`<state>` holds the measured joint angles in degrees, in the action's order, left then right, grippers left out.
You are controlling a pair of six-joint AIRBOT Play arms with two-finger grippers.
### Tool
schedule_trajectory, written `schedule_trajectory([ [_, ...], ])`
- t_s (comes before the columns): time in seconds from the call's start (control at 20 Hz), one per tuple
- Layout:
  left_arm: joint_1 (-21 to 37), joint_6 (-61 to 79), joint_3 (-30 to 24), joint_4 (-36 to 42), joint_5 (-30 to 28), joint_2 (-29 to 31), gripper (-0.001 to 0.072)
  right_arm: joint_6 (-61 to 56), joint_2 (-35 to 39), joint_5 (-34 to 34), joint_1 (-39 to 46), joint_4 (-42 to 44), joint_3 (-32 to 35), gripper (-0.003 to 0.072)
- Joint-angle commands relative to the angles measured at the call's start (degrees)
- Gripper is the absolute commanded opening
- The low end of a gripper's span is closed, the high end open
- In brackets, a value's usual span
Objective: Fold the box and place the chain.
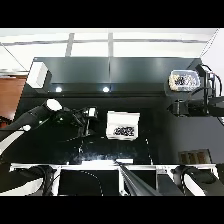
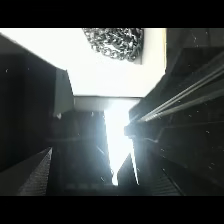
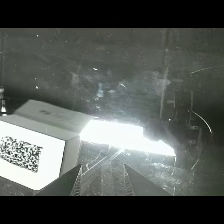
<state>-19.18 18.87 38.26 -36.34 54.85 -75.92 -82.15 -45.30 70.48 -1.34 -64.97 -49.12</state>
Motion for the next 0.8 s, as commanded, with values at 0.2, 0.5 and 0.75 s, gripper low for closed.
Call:
schedule_trajectory([
  [0.2, -1.16, 5.33, 2.89, 6.34, 1.66, -4.74, 0.0708, -0.33, 0.02, -0.17, 0.02, -0.26, 0.00, 0.0308],
  [0.5, -6.23, 3.82, 2.89, 6.34, -1.55, -4.74, 0.0708, -0.35, 0.02, -1.18, 0.02, -0.24, 0.00, 0.0308],
  [0.75, -6.27, 1.84, 2.91, 6.40, -1.68, -4.74, 0.0707, -0.33, 0.02, -1.29, 0.02, -0.26, 0.00, 0.0307],
])
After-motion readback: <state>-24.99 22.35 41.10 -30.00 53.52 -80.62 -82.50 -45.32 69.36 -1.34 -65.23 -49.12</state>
